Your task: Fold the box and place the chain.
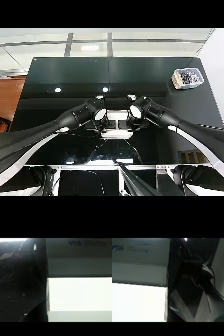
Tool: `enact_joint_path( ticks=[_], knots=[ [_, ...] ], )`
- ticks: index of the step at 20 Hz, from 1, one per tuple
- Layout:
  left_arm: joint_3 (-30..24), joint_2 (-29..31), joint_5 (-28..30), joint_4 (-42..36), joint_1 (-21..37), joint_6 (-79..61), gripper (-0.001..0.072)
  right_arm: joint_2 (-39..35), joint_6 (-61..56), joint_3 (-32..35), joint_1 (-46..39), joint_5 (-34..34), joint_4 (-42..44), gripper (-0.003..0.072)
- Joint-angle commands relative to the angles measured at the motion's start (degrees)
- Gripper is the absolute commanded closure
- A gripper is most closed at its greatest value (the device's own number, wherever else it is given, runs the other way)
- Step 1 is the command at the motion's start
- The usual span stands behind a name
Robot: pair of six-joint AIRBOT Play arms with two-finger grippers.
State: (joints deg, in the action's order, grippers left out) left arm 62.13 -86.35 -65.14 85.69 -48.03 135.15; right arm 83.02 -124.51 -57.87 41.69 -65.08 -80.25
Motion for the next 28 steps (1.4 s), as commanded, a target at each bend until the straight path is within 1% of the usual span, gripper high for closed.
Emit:
enact_joint_path(
  ticks=[1, 2, 3, 4, 5, 6, 7, 8, 9, 10, 11, 14, 16, 17, 18, 19, 21, 23, 24, 26, 28],
  knots=[
    [0.0, 0.02, 0.0, 0.17, 0.02, -0.13, 0.0683, 0.09, 0.44, 0.02, 0.11, 0.98, 1.14, 0.0671],
    [0.0, 0.02, 0.0, 0.17, 0.02, -0.13, 0.0682, 0.09, 0.42, 0.02, 0.09, 0.96, 1.2, 0.062],
    [0.0, 0.02, 0.0, 0.17, 0.02, -0.13, 0.0683, 0.04, 0.59, 0.02, 0.09, 0.7, 1.62, 0.0538],
    [0.0, 0.02, 0.0, 0.15, 0.02, -0.13, 0.0683, -0.04, 1.57, 0.02, 0.09, 0.28, 1.86, 0.0538],
    [0.0, 0.02, 0.0, 0.15, 0.02, -0.13, 0.0682, -0.13, 1.84, 0.02, 0.09, -0.11, 1.81, 0.0475],
    [0.0, 0.02, -0.02, 0.17, 0.02, -0.13, 0.0683, -0.13, 1.84, 0.02, 0.09, -0.11, 2.03, 0.0322],
    [0.0, 0.02, -0.02, 0.15, 0.02, -0.13, 0.0683, -0.13, 1.9, 0.02, 0.09, -0.11, 2.16, 0.031],
    [0.0, 0.02, -0.02, 0.15, 0.02, -0.13, 0.0683, -0.13, 1.92, 0.02, 0.09, -0.09, 2.14, 0.0318],
    [0.0, 0.02, -0.02, 0.15, 0.02, -0.13, 0.0683, -0.13, 1.92, 0.02, 0.09, -0.07, 2.12, 0.0436],
    [0.0, 0.02, -0.02, 0.15, 0.02, -0.13, 0.0683, -0.13, 1.92, 0.02, 0.09, 0.0, 2.01, 0.0494],
    [0.0, 0.02, -0.02, 0.15, 0.02, -0.13, 0.0683, -0.13, 1.97, 0.02, 0.09, 0.0, 1.99, 0.0603],
    [0.0, 0.02, -0.04, 0.15, 0.02, -0.13, 0.0683, -0.13, 1.97, -0.04, 0.02, 0.13, 2.43, 0.0673],
    [0.0, 0.02, -0.15, 0.15, 0.02, -0.13, 0.0683, -0.42, 2.03, -0.42, -0.17, -0.5, 2.14, 0.067],
    [0.0, 0.02, -0.13, 0.15, 0.02, -0.13, 0.0683, -0.94, 2.05, -0.48, -0.31, -0.35, 1.99, 0.0631],
    [0.0, 0.02, -0.13, 0.15, 0.02, -0.13, 0.0683, -1.62, 2.03, -0.5, -0.66, -0.24, 2.01, 0.0428],
    [0.0, 0.02, -0.13, 0.15, 0.02, -0.13, 0.0683, -2.51, 2.49, -0.5, -1.01, -0.31, 1.95, 0.0326],
    [0.0, 0.02, -0.13, 0.17, 0.02, -0.13, 0.0683, -4.9, 5.14, -0.5, -1.51, -1.36, 1.88, 0.0316],
    [0.0, 0.02, -0.09, 0.17, 0.02, -0.13, 0.0682, -9.51, 7.61, -0.5, -2.05, -2.08, 0.9, 0.0316],
    [0.0, 0.02, -0.07, 0.17, 0.02, -0.13, 0.0683, -12.37, 7.63, -0.5, -2.34, -2.25, -0.96, 0.0316],
    [0.0, 0.02, 0.0, 0.17, 0.02, -0.13, 0.0683, -19.45, 10.64, -0.5, -3.76, -1.53, -8.17, 0.0317],
    [0.0, 0.02, 0.13, 0.17, 0.02, -0.13, 0.0683, -25.42, 10.36, -0.31, -7.17, 2.36, -22.38, 0.0318]
  ],
)
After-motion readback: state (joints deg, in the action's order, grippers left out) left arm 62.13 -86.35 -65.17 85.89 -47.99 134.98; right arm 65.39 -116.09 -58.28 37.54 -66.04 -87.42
